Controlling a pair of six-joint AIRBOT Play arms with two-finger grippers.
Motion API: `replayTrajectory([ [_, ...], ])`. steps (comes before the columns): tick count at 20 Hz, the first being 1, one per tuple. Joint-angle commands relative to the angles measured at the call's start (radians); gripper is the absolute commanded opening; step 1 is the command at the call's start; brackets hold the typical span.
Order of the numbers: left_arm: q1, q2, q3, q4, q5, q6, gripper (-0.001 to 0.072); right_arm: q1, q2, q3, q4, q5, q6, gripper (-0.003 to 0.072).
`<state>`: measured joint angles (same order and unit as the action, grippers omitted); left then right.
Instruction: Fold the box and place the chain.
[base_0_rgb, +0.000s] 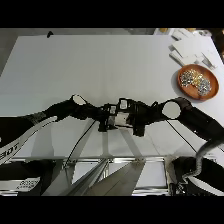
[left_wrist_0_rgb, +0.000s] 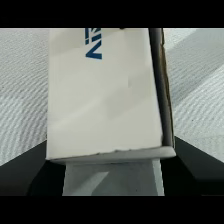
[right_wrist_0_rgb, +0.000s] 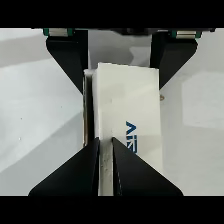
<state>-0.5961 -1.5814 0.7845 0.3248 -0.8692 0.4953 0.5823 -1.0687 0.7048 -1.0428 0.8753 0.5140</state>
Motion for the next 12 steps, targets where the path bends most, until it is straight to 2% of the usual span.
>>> replayTrajectory([
  [1,0.0,0.0,0.001,0.001,-0.003,0.002,0.0038,-0.001,-0.001,-0.013,-0.003,-0.01,0.002,0.0059],
  [4,0.0,0.0,0.001,0.001,-0.003,0.002,0.0038,0.0,-0.001,-0.02,0.005,0.001,0.002,0.0064],
  [5,0.0,0.0,0.001,0.001,-0.003,0.002,0.0038,-0.001,-0.001,-0.02,0.007,0.005,0.002,0.0117],
  [6,0.0,0.0,0.001,0.001,-0.003,0.002,0.0038,-0.001,-0.001,-0.02,0.011,0.006,0.002,0.0224],
  [8,0.0,0.0,0.001,0.001,-0.003,0.002,0.0038,-0.001,0.0,-0.02,0.019,0.009,0.002,0.0246],
  [10,0.0,0.0,0.001,0.001,-0.003,0.002,0.0038,-0.001,0.0,-0.02,0.027,0.018,0.001,0.0309],
  [12,0.0,0.0,0.001,0.001,-0.003,0.002,0.0038,-0.001,0.0,-0.02,0.028,0.028,0.002,0.0324],
])
